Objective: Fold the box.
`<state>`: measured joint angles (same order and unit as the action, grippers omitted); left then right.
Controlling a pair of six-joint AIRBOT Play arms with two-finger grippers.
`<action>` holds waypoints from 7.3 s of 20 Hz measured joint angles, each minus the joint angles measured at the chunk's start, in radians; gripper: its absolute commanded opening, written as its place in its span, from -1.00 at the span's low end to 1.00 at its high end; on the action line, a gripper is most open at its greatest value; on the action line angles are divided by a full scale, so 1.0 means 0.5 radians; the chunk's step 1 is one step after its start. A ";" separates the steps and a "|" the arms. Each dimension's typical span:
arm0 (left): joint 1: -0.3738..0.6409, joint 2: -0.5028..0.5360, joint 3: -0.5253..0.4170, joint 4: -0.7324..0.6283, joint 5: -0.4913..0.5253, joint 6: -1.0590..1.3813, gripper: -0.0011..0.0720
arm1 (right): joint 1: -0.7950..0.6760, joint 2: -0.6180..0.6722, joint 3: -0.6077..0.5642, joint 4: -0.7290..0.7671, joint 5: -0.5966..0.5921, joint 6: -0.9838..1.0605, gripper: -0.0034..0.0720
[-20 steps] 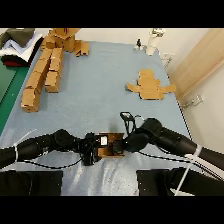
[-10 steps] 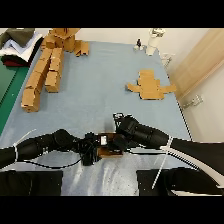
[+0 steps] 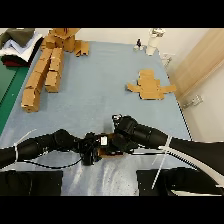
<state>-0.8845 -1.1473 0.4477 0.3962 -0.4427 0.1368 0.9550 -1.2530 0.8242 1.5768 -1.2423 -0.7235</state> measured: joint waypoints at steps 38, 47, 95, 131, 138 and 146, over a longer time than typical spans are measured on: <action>-0.002 -0.001 0.000 0.001 -0.005 -0.006 0.43 | -1.041 0.385 -0.491 2.069 0.188 -3.432 -0.91; -0.002 -0.001 0.000 0.001 -0.005 -0.005 0.43 | -0.551 0.955 -0.723 1.485 0.798 -3.426 -0.90; -0.002 0.000 0.000 0.002 -0.018 -0.003 0.44 | -0.002 1.188 -0.911 0.610 1.276 -3.834 -0.03; -0.002 0.000 0.000 0.001 -0.004 -0.006 0.44 | 0.023 1.816 -1.498 1.449 1.876 -0.606 -0.90; -0.002 -0.001 0.000 0.001 -0.004 -0.005 0.44 | 0.025 1.796 -1.524 1.440 2.063 -0.552 -0.90; -0.002 -0.001 0.000 0.001 -0.004 -0.005 0.44 | 0.025 1.792 -1.526 1.353 1.986 -0.544 -0.90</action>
<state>-0.8852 -1.1477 0.4477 0.3965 -0.4446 0.1341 0.9676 -0.3569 0.0612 2.2536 -0.2493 -0.9955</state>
